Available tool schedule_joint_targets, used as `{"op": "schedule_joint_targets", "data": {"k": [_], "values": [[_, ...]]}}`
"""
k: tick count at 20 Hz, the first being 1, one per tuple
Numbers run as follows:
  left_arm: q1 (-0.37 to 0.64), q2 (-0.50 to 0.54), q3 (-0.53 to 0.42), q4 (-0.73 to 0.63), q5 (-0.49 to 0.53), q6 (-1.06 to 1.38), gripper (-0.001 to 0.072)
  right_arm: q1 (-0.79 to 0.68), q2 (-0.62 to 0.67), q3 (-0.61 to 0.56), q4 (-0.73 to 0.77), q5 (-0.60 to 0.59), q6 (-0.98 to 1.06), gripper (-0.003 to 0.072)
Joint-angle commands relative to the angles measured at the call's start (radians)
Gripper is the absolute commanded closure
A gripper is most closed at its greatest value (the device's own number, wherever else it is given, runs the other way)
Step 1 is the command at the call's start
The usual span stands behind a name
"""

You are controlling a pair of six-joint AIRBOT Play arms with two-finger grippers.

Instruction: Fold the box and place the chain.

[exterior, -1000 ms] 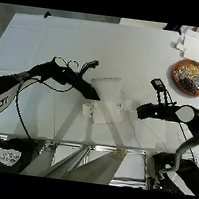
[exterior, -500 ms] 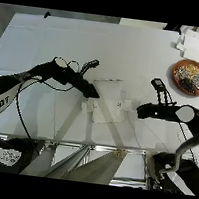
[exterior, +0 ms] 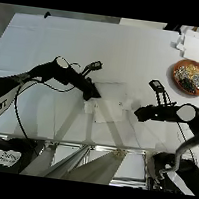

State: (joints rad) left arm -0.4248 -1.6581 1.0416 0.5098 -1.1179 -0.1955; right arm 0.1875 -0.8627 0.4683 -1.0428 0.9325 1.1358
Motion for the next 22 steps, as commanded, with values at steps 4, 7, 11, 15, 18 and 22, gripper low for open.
{"op": "schedule_joint_targets", "data": {"k": [4, 7, 11, 15, 18, 22], "values": [[-0.142, 0.112, -0.032, 0.098, 0.071, 0.053, 0.0715, -0.001, 0.127, 0.12, -0.046, 0.209, 0.032, 0.0367], [-0.198, 0.227, -0.117, 0.076, 0.157, 0.074, 0.0715, -0.001, 0.266, 0.126, -0.147, 0.249, 0.08, 0.0367], [-0.204, 0.332, -0.235, -0.029, 0.164, 0.145, 0.0712, -0.001, 0.404, 0.126, -0.224, 0.278, 0.098, 0.0367], [-0.206, 0.317, -0.304, -0.089, 0.213, 0.249, 0.0708, -0.001, 0.426, 0.125, -0.183, 0.283, 0.098, 0.0368], [-0.206, 0.299, -0.304, -0.071, 0.35, 0.289, 0.0695, -0.001, 0.426, 0.124, -0.18, 0.278, 0.098, 0.0368], [-0.206, 0.291, -0.304, -0.072, 0.468, 0.322, 0.0704, -0.001, 0.426, 0.124, -0.18, 0.271, 0.098, 0.0369]]}}
